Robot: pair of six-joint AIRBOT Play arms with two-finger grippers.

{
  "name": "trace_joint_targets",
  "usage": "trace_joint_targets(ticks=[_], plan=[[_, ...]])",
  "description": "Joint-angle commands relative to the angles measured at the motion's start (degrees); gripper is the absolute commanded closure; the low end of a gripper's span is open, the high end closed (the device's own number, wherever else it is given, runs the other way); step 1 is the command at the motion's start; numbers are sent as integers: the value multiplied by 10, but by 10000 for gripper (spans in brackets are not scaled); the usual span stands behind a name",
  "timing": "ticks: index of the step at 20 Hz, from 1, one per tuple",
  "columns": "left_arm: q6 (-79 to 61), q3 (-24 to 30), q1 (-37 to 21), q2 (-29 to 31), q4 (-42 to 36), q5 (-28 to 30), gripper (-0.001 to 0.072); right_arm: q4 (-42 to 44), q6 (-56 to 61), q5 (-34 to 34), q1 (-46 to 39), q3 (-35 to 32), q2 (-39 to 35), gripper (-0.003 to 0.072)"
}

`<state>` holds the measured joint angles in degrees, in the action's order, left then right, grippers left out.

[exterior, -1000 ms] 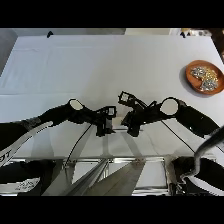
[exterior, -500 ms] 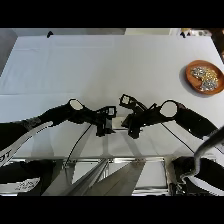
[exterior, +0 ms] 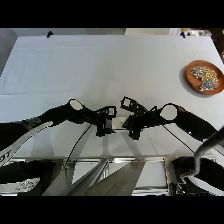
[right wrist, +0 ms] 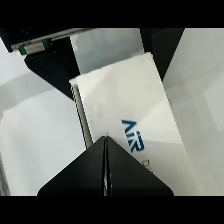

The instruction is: Fold the box and place the chain.

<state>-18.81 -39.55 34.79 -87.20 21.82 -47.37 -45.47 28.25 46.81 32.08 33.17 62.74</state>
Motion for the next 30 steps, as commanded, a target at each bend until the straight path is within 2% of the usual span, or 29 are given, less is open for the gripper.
trace_joint_targets(ticks=[1,5,9,21,30], plan=[[0,0,-1,0,0,0,538,2,2,3,-6,0,-41,672],[0,0,-1,0,0,0,538,0,8,60,-46,0,-89,672],[0,0,-1,0,0,0,538,-78,66,122,-90,0,-93,671],[0,0,-1,0,0,0,538,-98,67,115,-106,-15,-43,671],[0,0,-1,0,0,0,538,-113,77,94,-106,-39,-61,671]])
